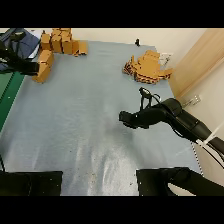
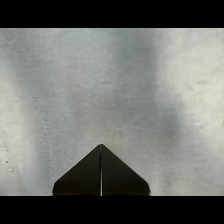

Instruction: Fold the box.

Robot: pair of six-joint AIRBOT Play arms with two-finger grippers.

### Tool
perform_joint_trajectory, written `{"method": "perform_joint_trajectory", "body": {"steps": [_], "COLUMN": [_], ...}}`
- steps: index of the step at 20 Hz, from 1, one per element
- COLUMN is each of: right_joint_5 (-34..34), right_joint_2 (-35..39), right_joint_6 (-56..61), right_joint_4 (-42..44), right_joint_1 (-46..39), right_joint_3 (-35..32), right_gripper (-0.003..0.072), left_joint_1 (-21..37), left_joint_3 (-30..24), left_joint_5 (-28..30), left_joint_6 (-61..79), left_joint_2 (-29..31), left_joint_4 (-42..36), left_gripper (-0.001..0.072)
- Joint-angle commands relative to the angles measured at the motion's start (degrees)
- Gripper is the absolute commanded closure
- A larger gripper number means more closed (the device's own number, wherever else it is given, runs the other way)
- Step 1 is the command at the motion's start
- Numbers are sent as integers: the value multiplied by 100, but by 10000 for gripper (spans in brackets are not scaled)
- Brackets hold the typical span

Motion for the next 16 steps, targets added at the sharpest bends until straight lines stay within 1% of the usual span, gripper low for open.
{"method": "perform_joint_trajectory", "body": {"steps": [1, 3, 5, 7, 9, 10, 16], "right_joint_5": [-380, -387, -374, -295, -402, -485, -518], "right_joint_2": [-608, -955, -1152, -1165, -1165, -1165, -1165], "right_joint_6": [-669, -977, -1025, -1054, -1051, -1054, -1054], "right_joint_4": [-81, -81, -79, -72, -4, 4, -13], "right_joint_1": [-26, -26, -24, -24, -24, -24, -24], "right_joint_3": [802, 1213, 1440, 1462, 1467, 1467, 1467], "right_gripper": [685, 685, 684, 684, 684, 685, 684], "left_joint_1": [-927, -1663, -2387, -3003, -3364, -3438, -3425], "left_joint_3": [-789, -1554, -2264, -2730, -2909, -2942, -2938], "left_joint_5": [-461, -157, 337, 675, 885, 981, 1130], "left_joint_6": [-267, -584, -894, -1056, -1176, -1290, -1508], "left_joint_2": [710, 1106, 1484, 1716, 1749, 1749, 1749], "left_joint_4": [-260, -264, -264, -251, -229, -212, -216], "left_gripper": [700, 700, 700, 700, 698, 698, 695]}}
